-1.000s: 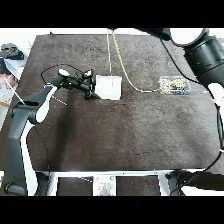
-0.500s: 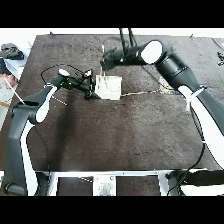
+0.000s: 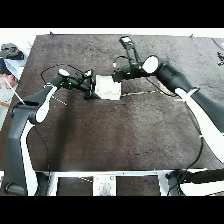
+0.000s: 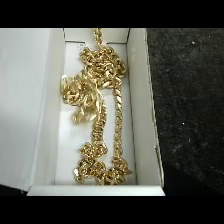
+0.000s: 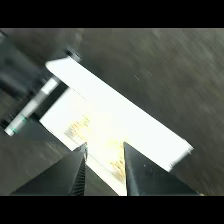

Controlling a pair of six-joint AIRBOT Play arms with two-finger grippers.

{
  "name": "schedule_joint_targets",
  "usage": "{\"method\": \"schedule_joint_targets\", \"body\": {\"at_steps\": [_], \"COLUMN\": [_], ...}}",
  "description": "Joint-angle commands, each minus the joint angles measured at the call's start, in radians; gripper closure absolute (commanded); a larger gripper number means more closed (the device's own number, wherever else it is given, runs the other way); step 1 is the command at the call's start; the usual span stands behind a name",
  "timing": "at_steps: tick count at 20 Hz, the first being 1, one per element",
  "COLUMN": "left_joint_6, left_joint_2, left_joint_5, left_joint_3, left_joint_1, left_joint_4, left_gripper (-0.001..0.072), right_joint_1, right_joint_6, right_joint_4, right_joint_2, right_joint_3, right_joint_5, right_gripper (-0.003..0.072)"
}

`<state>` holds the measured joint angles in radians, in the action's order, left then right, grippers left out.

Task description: Fold the box and place the chain.

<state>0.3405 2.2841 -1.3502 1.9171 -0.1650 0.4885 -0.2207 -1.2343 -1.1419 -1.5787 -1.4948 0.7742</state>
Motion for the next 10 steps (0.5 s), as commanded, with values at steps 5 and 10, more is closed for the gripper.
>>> {"method": "schedule_joint_targets", "body": {"at_steps": [5, 10], "left_joint_6": [0.0, 0.0], "left_joint_2": [0.001, 0.001], "left_joint_5": [0.0, 0.0], "left_joint_3": [0.0, 0.0], "left_joint_1": [0.0, 0.0], "left_joint_4": [0.0, 0.0], "left_gripper": [0.0362, 0.0362], "right_joint_1": [0.236, 0.387], "right_joint_6": [-0.27, -0.433], "right_joint_4": [-0.119, -0.118], "right_joint_2": [0.32, 0.306], "right_joint_3": [0.452, 0.679], "right_joint_5": [-0.105, -0.354], "right_gripper": [0.0403, 0.0403]}}
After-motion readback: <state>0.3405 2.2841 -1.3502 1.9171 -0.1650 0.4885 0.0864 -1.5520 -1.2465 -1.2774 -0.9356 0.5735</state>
